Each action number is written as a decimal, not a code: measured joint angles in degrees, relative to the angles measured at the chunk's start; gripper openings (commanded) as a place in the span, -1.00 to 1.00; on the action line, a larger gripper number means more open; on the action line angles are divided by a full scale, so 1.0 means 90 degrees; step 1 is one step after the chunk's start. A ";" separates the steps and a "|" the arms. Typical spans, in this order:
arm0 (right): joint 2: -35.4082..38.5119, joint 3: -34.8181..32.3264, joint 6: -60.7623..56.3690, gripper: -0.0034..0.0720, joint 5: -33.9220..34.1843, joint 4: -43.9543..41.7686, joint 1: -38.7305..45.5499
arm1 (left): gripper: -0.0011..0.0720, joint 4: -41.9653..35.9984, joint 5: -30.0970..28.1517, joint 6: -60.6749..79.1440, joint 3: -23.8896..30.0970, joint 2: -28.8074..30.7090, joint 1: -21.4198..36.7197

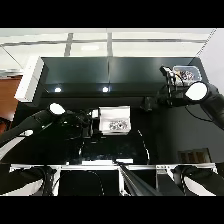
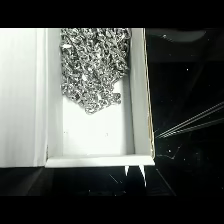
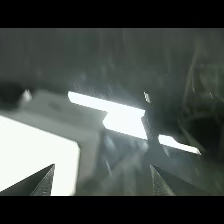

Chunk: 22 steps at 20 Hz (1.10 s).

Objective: Fold the box and place the chain.

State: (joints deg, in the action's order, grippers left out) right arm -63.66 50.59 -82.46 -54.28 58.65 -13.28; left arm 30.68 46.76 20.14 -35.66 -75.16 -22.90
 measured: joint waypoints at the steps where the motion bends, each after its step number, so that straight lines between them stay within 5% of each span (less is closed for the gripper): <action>1: -0.0114 0.0007 0.0036 1.00 0.0316 -0.0204 -0.0044 | 0.22 0.0005 -0.0012 -0.0005 0.0000 0.0000 -0.0002; 7: -0.1003 0.0141 0.1547 1.00 0.1112 -0.1345 -0.0607 | 0.22 0.0017 -0.0036 -0.0022 0.0000 0.0000 -0.0010; 14: -0.1013 0.0432 0.5241 1.00 -0.0457 -0.1503 -0.0976 | 0.22 0.0019 -0.0053 -0.0024 0.0000 0.0000 -0.0007; 22: -0.1124 0.0255 0.6776 1.00 -0.0850 -0.1540 -0.1253 | 0.22 0.0022 -0.0058 -0.0024 0.0000 0.0000 -0.0010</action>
State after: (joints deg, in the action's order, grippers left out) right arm -73.78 52.88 -21.47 -61.93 44.80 -24.56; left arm 30.87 46.24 19.92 -35.66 -75.16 -22.98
